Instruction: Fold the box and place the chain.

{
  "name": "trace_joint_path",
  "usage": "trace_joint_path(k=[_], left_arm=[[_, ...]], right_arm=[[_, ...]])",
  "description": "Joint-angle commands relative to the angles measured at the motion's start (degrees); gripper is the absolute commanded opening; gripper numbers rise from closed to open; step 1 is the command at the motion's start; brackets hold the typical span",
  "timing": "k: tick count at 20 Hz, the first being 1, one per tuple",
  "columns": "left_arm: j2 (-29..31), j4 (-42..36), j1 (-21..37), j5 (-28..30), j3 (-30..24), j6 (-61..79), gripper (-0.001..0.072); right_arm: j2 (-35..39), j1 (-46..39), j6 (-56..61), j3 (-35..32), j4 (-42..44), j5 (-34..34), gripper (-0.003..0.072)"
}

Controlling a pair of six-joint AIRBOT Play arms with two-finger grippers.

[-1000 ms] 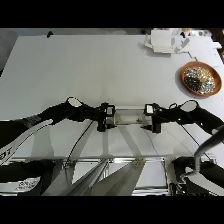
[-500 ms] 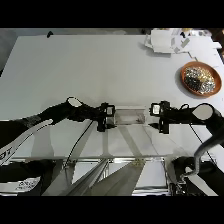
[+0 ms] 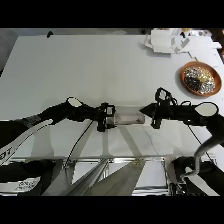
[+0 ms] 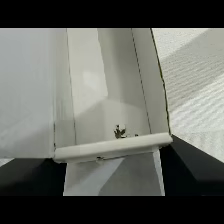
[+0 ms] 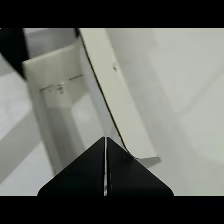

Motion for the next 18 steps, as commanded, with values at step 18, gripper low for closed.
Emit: trace_joint_path(k=[18], left_arm=[[0.0, 0.0, 0.0, 0.0, 0.0, 0.0, 0.0108]], right_arm=[[0.8, 0.0, 0.3, 1.8, 1.4, -6.3, 0.0020]])
